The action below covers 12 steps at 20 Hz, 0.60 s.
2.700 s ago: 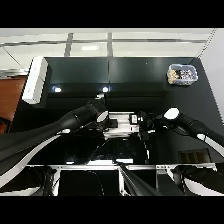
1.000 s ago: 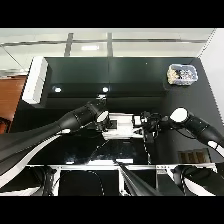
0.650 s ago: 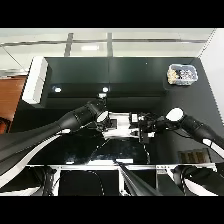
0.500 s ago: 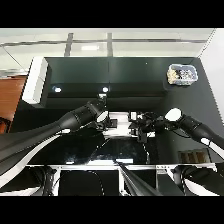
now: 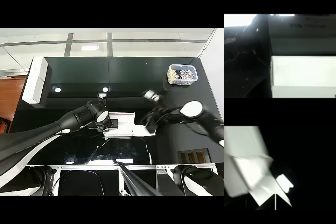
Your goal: Fold the box and place the chain.
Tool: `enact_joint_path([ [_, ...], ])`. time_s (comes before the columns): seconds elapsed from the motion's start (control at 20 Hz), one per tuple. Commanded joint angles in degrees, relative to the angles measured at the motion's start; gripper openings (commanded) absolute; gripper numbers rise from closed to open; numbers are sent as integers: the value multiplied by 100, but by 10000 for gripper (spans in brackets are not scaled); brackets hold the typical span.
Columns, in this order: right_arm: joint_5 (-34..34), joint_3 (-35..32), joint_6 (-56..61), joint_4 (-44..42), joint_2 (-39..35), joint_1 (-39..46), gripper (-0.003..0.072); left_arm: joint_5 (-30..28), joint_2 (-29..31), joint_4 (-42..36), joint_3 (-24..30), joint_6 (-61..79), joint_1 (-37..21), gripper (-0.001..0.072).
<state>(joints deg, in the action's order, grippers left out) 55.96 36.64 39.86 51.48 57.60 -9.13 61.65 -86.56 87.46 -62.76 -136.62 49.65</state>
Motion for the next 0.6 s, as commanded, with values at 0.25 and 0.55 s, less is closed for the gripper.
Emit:
enact_joint_path([
  [0.25, 1185, -846, 3010, -361, 278, 3506, 14, 7, 4, 13, -4, 11, -4, 26],
  [0.55, 1176, -1093, 2214, -1143, 1237, 2039, 15, 7, 4, 13, -4, 11, -4, 27],
])
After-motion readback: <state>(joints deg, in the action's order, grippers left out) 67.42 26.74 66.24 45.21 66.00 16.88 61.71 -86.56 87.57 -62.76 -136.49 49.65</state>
